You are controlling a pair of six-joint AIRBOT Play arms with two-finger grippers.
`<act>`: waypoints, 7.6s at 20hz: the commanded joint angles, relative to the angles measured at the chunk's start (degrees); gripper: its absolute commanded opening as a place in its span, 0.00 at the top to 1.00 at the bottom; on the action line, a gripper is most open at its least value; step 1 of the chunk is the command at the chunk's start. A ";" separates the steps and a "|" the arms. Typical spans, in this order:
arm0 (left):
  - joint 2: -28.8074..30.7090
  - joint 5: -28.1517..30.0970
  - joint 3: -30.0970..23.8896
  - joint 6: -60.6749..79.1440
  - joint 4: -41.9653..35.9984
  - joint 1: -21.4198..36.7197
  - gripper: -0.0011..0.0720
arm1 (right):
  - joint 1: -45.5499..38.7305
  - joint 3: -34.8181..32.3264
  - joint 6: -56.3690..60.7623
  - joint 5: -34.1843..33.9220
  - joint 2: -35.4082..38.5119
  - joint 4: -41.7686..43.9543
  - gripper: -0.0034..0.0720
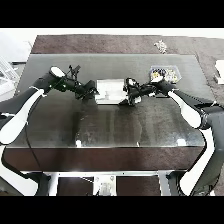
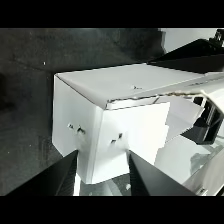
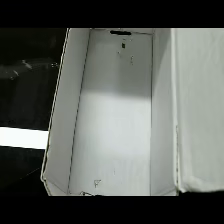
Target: Fold the box and place the chain.
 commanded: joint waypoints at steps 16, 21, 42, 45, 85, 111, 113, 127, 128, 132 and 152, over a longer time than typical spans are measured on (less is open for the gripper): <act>-0.55 2.32 3.50 -3.13 7.85 -3.54 0.48 | 0.04 0.02 0.00 0.02 0.02 0.02 0.17; -0.81 2.91 5.97 -6.97 13.97 -5.53 0.49 | 0.04 0.02 0.00 0.02 0.02 0.02 0.17; -3.78 2.23 10.84 -15.19 30.36 -11.32 0.49 | 0.04 0.02 0.00 0.02 0.02 0.00 0.17; -6.95 -2.89 15.89 -17.77 33.97 -12.00 0.48 | 0.04 0.02 0.00 0.02 0.02 0.02 0.17; -14.12 -16.85 31.12 -18.95 37.64 -14.01 0.32 | 0.04 0.02 0.00 0.02 0.02 0.02 0.17; -8.50 -12.15 6.36 85.99 -2.05 6.97 0.02 | 0.04 0.02 0.00 0.02 0.02 0.02 0.17; -8.55 -11.78 6.36 94.73 -3.39 6.75 0.02 | 0.04 0.02 0.00 0.02 0.02 0.02 0.17; -11.63 -9.75 6.29 113.55 -11.37 6.14 0.01 | 0.04 0.02 0.00 0.02 0.02 0.02 0.17; -11.63 -9.46 6.29 114.03 -11.76 6.14 0.01 | 0.04 0.02 0.00 0.02 0.02 0.02 0.17; -11.63 -8.17 6.29 114.60 -11.85 6.16 0.01 | 0.04 0.02 0.00 0.02 0.02 0.02 0.17; -13.42 -9.40 6.27 114.55 -13.07 4.37 0.00 | 0.04 0.02 0.00 0.02 0.02 0.02 0.17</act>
